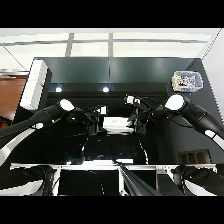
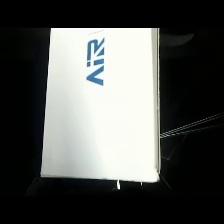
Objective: Fold the box and place the chain.
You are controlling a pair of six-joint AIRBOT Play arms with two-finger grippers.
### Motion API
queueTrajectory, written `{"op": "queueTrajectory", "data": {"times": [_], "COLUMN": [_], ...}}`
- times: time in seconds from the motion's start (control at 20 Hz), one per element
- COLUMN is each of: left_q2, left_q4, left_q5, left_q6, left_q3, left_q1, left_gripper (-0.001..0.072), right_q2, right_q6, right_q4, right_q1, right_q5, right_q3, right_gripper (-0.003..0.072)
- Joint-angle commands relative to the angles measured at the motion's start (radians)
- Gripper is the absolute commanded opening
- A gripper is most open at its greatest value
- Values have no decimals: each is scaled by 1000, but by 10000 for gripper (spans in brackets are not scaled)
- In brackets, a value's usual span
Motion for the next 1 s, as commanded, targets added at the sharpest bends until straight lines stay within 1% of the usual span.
{"op": "queueTrajectory", "data": {"times": [0.0,0.4,0.5,0.65,0.7,0.75,0.8,0.85,0.95], "left_q2": [0,0,0,0,0,0,0,0,0], "left_q4": [0,0,0,0,0,0,0,0,0], "left_q5": [1,2,2,2,3,2,2,3,2], "left_q6": [0,0,0,0,0,-1,-1,-1,-1], "left_q3": [1,1,1,1,1,1,1,1,1], "left_q1": [0,0,0,0,0,0,0,0,0], "left_gripper": [401,401,401,401,401,401,401,401,401], "right_q2": [-1,-23,2,79,97,100,100,100,99], "right_q6": [14,19,69,205,328,495,598,620,570], "right_q4": [-27,-27,-27,-30,-39,-62,-55,32,312], "right_q1": [1,0,-2,-4,-14,-33,-51,-64,-84], "right_q5": [7,10,34,58,76,95,97,90,57], "right_q3": [-1,4,27,47,47,33,-8,-63,-141], "right_gripper": [265,262,262,259,121,15,14,14,14]}}
